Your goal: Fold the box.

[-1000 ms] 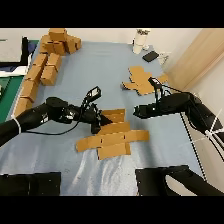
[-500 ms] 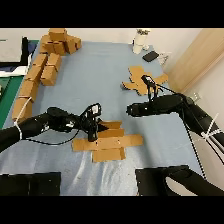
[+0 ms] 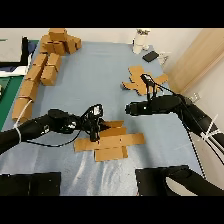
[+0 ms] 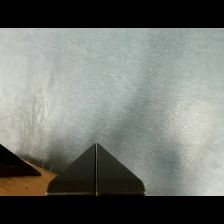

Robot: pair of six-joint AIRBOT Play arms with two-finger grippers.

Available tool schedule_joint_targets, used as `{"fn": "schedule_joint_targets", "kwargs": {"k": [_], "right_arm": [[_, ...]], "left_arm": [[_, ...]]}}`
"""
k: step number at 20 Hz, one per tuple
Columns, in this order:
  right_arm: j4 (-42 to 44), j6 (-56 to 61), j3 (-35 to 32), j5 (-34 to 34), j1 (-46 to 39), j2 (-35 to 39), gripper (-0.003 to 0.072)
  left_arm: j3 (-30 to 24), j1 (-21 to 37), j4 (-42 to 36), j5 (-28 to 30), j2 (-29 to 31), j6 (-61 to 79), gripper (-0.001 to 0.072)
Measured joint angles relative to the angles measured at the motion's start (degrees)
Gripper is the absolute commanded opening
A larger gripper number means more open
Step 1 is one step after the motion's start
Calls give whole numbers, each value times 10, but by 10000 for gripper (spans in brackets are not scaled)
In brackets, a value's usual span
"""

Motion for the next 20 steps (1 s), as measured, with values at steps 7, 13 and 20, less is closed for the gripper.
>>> {"fn": "schedule_joint_targets", "kwargs": {"k": [7, 13, 20], "right_arm": [[-3, 0, 0, 2, 1, 0, 4], [-3, 0, 0, 2, 1, 0, 4], [-3, 0, 0, 2, 1, 0, 4]], "left_arm": [[-41, -2, -12, -8, 28, 52, 11], [-47, -4, -12, -13, 12, 62, 11], [-52, -4, -12, -27, 9, 53, 12]]}}
